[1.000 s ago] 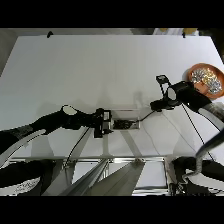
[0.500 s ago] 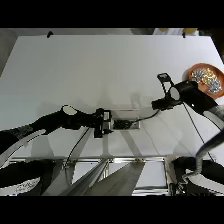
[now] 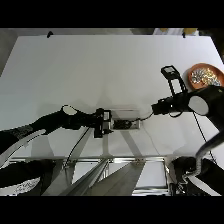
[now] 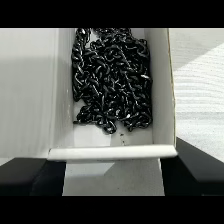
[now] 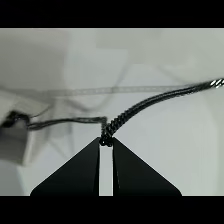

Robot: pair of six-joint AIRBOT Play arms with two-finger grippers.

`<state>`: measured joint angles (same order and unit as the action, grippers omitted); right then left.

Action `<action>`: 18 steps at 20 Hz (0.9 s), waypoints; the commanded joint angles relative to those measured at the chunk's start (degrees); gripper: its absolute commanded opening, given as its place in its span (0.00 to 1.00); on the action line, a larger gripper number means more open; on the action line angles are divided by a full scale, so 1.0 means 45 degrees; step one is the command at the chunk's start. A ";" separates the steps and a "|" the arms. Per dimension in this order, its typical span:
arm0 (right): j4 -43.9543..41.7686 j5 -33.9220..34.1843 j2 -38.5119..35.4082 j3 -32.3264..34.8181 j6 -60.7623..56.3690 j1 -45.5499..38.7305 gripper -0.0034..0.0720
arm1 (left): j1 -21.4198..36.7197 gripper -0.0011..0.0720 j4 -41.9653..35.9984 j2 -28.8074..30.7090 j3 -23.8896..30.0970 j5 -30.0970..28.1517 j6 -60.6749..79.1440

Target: Fold the box and place the chain.

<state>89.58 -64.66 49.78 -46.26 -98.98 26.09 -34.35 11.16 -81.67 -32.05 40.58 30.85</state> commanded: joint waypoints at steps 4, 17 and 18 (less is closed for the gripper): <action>-0.2939 0.0923 -0.1297 -0.0010 -0.0335 0.2628 0.06 | 0.0010 0.20 0.0000 0.0010 -0.0005 -0.0005 0.0000; -0.3026 0.2958 0.0418 -0.0005 -0.0636 0.4056 0.17 | 0.0010 0.20 0.0000 0.0010 -0.0005 -0.0005 0.0000; -0.2948 0.2909 0.0685 -0.0005 -0.0495 0.4056 0.26 | 0.0010 0.20 0.0000 0.0010 -0.0005 -0.0010 0.0000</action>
